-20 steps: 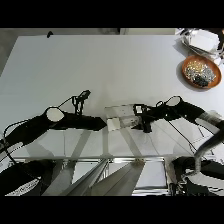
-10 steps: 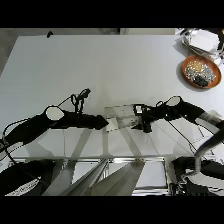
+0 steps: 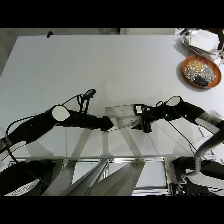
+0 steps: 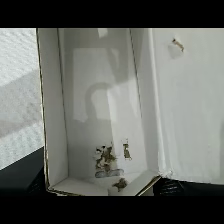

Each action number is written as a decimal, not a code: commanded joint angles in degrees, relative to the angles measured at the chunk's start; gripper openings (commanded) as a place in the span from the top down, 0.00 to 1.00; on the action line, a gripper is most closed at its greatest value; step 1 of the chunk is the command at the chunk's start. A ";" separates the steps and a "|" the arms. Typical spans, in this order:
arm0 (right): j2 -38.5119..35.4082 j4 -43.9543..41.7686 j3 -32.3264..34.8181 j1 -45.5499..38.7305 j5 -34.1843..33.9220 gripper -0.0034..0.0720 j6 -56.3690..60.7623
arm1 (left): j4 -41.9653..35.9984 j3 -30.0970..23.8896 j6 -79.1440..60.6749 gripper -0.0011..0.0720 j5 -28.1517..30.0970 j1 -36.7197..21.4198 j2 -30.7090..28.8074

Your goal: Fold the box and place the chain.

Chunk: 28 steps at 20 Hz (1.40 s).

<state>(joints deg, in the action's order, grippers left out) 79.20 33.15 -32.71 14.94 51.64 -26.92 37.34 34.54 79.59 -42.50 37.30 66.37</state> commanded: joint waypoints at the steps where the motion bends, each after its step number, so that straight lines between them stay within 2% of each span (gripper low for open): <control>1: -0.02 0.00 -0.02 0.00 0.02 0.41 0.02 | 7.85 5.38 10.49 0.23 -1.53 2.36 3.15; 4: -0.02 0.00 -0.02 0.00 0.02 0.41 0.02 | 12.31 8.68 16.33 0.23 -4.85 2.69 5.86; 13: -0.02 0.00 -0.02 0.00 0.02 0.41 0.02 | 25.29 12.59 37.05 0.23 -6.67 7.19 6.86; 18: -0.02 0.00 -0.02 -0.02 0.02 0.41 0.02 | 28.55 18.56 42.93 0.24 -10.19 10.38 12.39; 19: -0.02 0.00 -0.02 0.00 0.02 0.41 0.02 | 29.42 19.19 44.48 0.31 -10.64 10.86 13.18; 26: -0.02 0.00 -0.02 -0.02 0.02 0.41 0.02 | 37.35 22.69 54.60 0.33 -13.99 12.44 15.21; 28: -0.02 0.00 -0.02 -0.02 0.02 0.41 0.02 | 38.75 23.26 56.78 0.42 -13.92 12.46 15.34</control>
